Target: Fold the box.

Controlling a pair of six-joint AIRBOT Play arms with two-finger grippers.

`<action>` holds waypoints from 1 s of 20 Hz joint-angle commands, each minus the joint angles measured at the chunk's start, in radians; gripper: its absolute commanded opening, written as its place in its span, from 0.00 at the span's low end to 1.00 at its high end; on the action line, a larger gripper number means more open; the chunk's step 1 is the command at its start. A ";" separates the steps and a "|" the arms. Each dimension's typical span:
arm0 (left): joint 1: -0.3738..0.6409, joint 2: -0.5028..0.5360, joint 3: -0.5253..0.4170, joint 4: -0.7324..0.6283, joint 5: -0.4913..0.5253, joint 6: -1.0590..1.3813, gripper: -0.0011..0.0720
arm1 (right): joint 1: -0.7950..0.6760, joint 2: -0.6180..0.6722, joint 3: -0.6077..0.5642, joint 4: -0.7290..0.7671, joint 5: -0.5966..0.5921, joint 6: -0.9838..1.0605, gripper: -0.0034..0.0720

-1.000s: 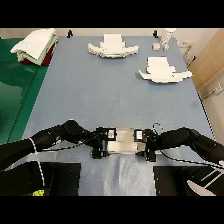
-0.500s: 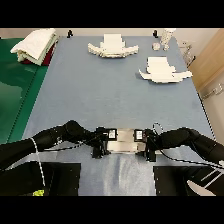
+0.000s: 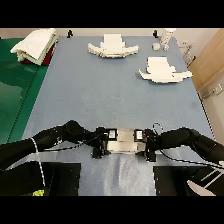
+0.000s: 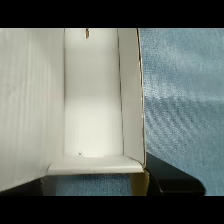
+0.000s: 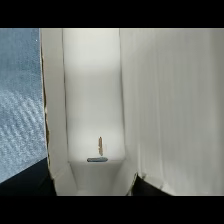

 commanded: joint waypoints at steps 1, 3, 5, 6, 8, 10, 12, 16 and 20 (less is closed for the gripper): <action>0.000 0.000 0.000 0.001 -0.004 -0.002 0.59 | 0.000 0.000 0.001 0.000 0.000 0.000 0.73; 0.000 0.000 0.000 0.001 -0.010 -0.003 0.96 | 0.000 0.000 0.001 0.000 0.000 0.000 0.73; 0.000 0.000 0.000 0.001 -0.012 -0.009 0.96 | 0.000 0.000 0.001 0.000 0.000 0.000 0.73; 0.000 0.000 0.000 0.001 -0.012 -0.009 0.96 | 0.000 0.000 0.001 0.000 0.000 0.000 0.73; 0.000 0.000 0.000 0.001 -0.011 -0.009 0.96 | 0.000 0.000 0.001 0.000 0.000 0.000 0.73; 0.001 0.002 0.000 0.002 -0.011 -0.009 0.96 | 0.000 0.000 0.001 0.000 0.000 0.000 0.73; 0.001 0.002 0.000 0.002 -0.010 -0.008 0.96 | 0.000 0.000 0.001 0.000 0.000 0.000 0.73; 0.012 0.019 -0.001 0.002 -0.012 -0.008 0.96 | 0.000 0.000 0.001 0.000 0.000 0.000 0.73; 0.051 0.045 -0.003 0.005 -0.058 -0.007 0.96 | 0.000 0.000 0.001 0.000 0.000 0.000 0.73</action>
